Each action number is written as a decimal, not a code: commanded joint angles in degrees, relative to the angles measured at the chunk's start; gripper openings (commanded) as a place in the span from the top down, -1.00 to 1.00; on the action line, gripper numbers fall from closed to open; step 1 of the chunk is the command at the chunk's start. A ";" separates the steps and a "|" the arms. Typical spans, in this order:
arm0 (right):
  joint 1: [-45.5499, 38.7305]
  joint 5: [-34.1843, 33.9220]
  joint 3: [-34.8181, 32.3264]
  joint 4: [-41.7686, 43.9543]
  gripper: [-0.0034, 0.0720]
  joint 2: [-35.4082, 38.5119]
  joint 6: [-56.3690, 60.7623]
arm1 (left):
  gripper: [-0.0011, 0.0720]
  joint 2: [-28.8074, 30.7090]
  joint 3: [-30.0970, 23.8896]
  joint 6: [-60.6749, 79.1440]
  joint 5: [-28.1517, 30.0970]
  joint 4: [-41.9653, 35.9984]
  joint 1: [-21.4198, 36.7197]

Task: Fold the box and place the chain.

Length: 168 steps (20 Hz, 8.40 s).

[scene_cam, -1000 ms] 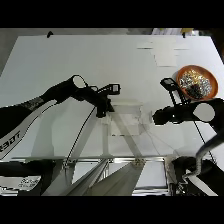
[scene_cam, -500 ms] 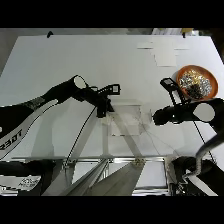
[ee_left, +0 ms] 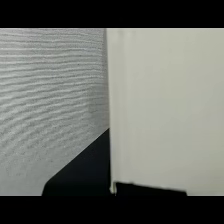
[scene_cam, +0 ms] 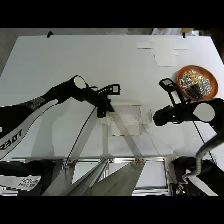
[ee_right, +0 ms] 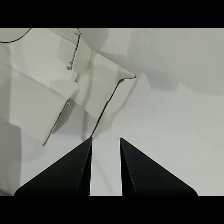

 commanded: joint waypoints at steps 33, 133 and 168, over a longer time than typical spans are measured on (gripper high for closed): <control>23.39 -30.23 -24.20 3.23 -0.95 9.27 -51.34 | 0.94 0.02 -0.02 -0.02 -0.81 -0.02 -0.04; -4.70 -11.32 -2.99 38.97 -0.48 -31.28 -95.45 | 0.94 0.02 -0.02 -0.02 -0.83 -0.02 -0.04; -4.70 -11.17 -2.99 38.56 -0.17 -31.32 -95.27 | 0.94 0.02 -0.02 -0.02 -0.66 -0.46 -0.04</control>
